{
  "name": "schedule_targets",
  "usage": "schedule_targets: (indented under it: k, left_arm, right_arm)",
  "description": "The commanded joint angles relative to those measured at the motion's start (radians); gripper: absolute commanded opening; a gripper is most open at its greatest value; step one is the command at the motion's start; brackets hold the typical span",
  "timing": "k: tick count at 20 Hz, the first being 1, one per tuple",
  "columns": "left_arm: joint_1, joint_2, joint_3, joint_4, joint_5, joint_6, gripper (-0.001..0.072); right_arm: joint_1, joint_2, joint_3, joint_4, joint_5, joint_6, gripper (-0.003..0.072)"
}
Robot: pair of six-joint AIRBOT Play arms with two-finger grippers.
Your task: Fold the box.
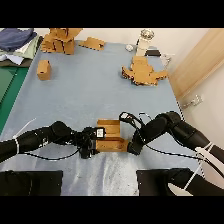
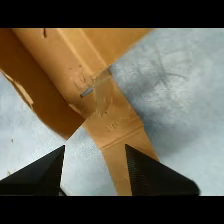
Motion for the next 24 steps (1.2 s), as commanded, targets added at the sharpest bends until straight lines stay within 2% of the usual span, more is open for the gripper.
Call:
schedule_targets:
  k: [1, 6, 8, 12, 17, 18, 19, 20, 22, 24]
  left_arm:
    - [0.000, 0.000, 0.000, 0.001, -0.001, 0.000, 0.0499]
    - [0.000, 0.000, 0.000, 0.001, -0.001, 0.001, 0.0499]
    - [0.001, 0.000, 0.000, 0.001, 0.000, 0.001, 0.0499]
    - [0.000, 0.000, 0.000, 0.001, 0.000, 0.001, 0.0499]
    - [0.000, 0.000, 0.000, 0.001, 0.000, 0.001, 0.0499]
    - [0.000, 0.000, 0.000, 0.001, 0.000, 0.000, 0.0499]
    - [0.000, 0.000, 0.000, 0.001, 0.000, 0.000, 0.0499]
    - [0.000, 0.000, 0.000, 0.001, 0.000, 0.001, 0.0499]
    - [0.000, 0.000, 0.000, 0.001, 0.000, 0.000, 0.0499]
    - [0.000, 0.000, 0.000, 0.001, 0.000, 0.001, 0.0499]
  right_arm:
    - [0.026, -0.012, -0.011, 0.007, -0.040, -0.078, 0.0583]
    - [0.090, 0.075, -0.012, -0.055, -0.046, -0.038, 0.0582]
    - [0.092, 0.082, -0.014, -0.045, 0.016, -0.114, 0.0582]
    - [0.092, 0.082, -0.071, -0.053, 0.278, -0.297, 0.0583]
    - [0.092, 0.082, -0.074, 0.038, 0.301, -0.426, 0.0569]
    - [0.092, 0.082, -0.074, 0.049, 0.299, -0.442, 0.0467]
    - [0.092, 0.082, -0.074, 0.067, 0.284, -0.457, 0.0249]
    - [0.092, 0.081, -0.074, 0.082, 0.266, -0.463, 0.0178]
    - [0.092, 0.074, -0.085, 0.097, 0.246, -0.464, 0.0155]
    - [0.105, 0.073, -0.104, 0.098, 0.251, -0.464, 0.0088]
